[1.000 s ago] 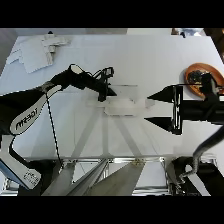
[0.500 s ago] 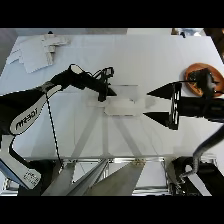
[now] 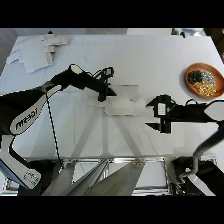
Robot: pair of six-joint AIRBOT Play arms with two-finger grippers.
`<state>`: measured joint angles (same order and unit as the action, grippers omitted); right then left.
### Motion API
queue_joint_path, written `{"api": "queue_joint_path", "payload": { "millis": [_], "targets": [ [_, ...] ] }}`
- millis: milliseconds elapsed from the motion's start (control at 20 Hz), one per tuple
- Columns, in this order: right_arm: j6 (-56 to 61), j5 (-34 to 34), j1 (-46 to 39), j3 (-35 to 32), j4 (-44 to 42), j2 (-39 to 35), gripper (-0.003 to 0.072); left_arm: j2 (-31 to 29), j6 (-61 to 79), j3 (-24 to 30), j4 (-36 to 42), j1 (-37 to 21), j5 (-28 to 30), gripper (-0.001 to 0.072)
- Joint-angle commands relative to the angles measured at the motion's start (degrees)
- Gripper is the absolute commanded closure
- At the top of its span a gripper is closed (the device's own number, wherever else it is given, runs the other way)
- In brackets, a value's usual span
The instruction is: Fold the box and place the chain.
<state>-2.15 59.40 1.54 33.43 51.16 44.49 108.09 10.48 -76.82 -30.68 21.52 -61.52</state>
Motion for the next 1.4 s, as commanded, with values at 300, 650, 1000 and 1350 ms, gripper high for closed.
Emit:
{"api": "queue_joint_path", "payload": {
  "millis": [300, 650, 1000, 1350],
  "targets": [
    [-9.79, -17.44, 0.76, -1.18, -0.59, 18.58, -0.0007, 0.04, 0.00, 0.02, 0.00, 0.02, 0.02, 0.0700],
    [-17.77, -24.65, 0.76, -1.18, -8.37, 26.29, -0.0007, 0.04, 0.00, 0.02, 0.00, 0.02, 0.00, 0.0700],
    [-17.84, -27.98, 0.76, -1.18, -18.64, 27.85, -0.0007, 0.04, 0.00, 0.02, 0.00, 0.02, 0.02, 0.0700],
    [-17.64, -26.08, -1.86, -0.61, -23.04, 27.82, -0.0007, 0.04, 0.00, 0.02, 0.00, 0.02, 0.00, 0.0700]
  ]
}}
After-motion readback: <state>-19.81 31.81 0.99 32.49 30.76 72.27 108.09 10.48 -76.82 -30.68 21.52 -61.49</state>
